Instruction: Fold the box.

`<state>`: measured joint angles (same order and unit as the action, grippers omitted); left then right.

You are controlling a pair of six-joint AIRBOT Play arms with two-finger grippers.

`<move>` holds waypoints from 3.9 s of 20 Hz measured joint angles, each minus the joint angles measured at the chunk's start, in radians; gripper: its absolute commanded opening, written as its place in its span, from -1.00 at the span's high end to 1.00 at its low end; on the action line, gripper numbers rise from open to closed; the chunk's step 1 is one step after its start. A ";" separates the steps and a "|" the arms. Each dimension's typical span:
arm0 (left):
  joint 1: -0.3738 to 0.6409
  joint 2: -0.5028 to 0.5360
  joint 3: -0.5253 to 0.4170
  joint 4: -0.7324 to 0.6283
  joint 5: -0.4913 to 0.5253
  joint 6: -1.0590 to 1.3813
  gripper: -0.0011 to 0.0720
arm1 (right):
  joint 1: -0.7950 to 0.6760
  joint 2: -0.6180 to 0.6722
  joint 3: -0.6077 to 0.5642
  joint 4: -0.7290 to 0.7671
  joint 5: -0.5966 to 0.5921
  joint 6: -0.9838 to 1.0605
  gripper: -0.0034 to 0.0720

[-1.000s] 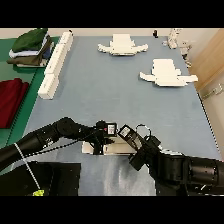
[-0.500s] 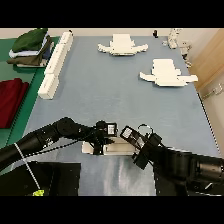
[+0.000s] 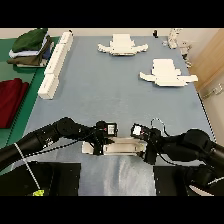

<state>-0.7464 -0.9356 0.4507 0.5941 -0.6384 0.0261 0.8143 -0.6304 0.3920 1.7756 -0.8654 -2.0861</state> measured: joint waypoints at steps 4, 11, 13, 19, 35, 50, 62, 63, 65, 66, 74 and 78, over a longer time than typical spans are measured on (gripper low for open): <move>0.000 0.000 0.000 0.000 0.000 0.000 0.93 | -0.141 -0.020 -0.038 0.253 0.013 -0.377 -0.88; 0.000 0.000 0.000 0.000 0.000 0.000 0.93 | -0.194 -0.081 -0.051 0.375 0.023 -0.555 -0.88; 0.000 0.000 0.000 0.000 0.001 0.000 0.93 | -0.197 -0.085 -0.050 0.381 0.023 -0.565 -0.88; 0.000 0.000 0.000 0.000 0.002 0.000 0.93 | -0.233 -0.135 -0.050 0.421 0.039 -0.706 -0.88; 0.000 0.000 0.000 0.000 0.001 0.000 0.93 | -0.319 -0.238 -0.059 0.544 -0.031 -0.907 -0.88; 0.000 0.000 0.000 0.000 0.001 0.000 0.93 | -0.313 -0.224 -0.089 0.540 0.030 -0.899 -0.87; 0.000 0.000 0.000 0.000 0.001 0.000 0.93 | -0.267 -0.205 -0.119 0.540 0.091 -0.897 -0.83; 0.000 0.000 0.000 0.000 0.001 0.000 0.93 | -0.267 -0.205 -0.120 0.540 0.094 -0.896 -0.81; 0.000 0.000 0.000 0.000 0.002 0.000 0.93 | -0.267 -0.205 -0.121 0.540 0.099 -0.896 -0.36; 0.000 0.000 0.000 0.000 0.000 0.000 0.93 | -0.267 -0.205 -0.121 0.540 0.100 -0.897 -0.36; 0.000 0.000 0.000 0.000 0.000 0.000 0.93 | -0.264 -0.205 -0.121 0.538 0.100 -0.896 -0.39; 0.000 0.000 0.000 0.000 0.000 0.000 0.93 | -0.264 -0.205 -0.121 0.537 0.100 -0.896 -0.39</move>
<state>-0.7464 -0.9360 0.4507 0.5941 -0.6384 0.0261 0.5507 -0.8352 0.2707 2.3123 -0.7658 -2.9822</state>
